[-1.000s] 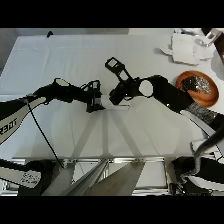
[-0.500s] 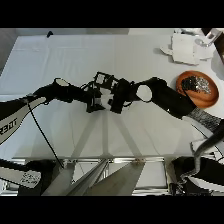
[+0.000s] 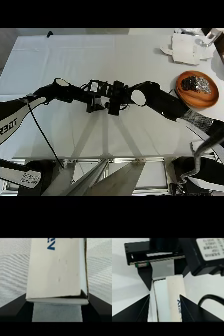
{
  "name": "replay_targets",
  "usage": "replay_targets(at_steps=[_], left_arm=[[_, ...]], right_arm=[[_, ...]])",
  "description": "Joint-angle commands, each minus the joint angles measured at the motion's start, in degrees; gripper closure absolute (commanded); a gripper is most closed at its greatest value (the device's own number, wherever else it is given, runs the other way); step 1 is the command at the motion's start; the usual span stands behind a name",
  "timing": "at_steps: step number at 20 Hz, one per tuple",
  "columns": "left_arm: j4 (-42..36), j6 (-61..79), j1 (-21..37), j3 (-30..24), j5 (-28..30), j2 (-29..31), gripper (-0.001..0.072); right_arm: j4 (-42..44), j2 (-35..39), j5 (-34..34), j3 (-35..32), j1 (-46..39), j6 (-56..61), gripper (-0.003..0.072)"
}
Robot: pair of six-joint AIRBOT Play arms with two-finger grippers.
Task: Fold the box and place the chain.
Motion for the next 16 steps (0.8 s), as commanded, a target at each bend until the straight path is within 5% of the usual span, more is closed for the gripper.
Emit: replay_targets(at_steps=[1, 9, 12, 16], left_arm=[[0.0, 0.0, 0.0, 0.0, 0.0, 0.0, 0.0317], [0.0, 0.0, 0.0, 0.0, 0.0, 0.0, 0.0317], [0.0, 0.0, 0.0, 0.0, 0.0, 0.0, 0.0317], [0.0, 0.0, 0.0, 0.0, 0.0, 0.0, 0.0317]], right_arm=[[-3.0, -1.2, -1.4, 0.0, 0.3, 1.4, 0.0274], [-4.6, -4.0, -3.5, 0.0, 0.3, 1.9, 0.0293], [-4.6, -4.9, -5.0, 0.0, 0.3, 2.3, 0.0376], [-4.9, -5.0, -5.8, 0.0, 0.3, 2.4, 0.04]])
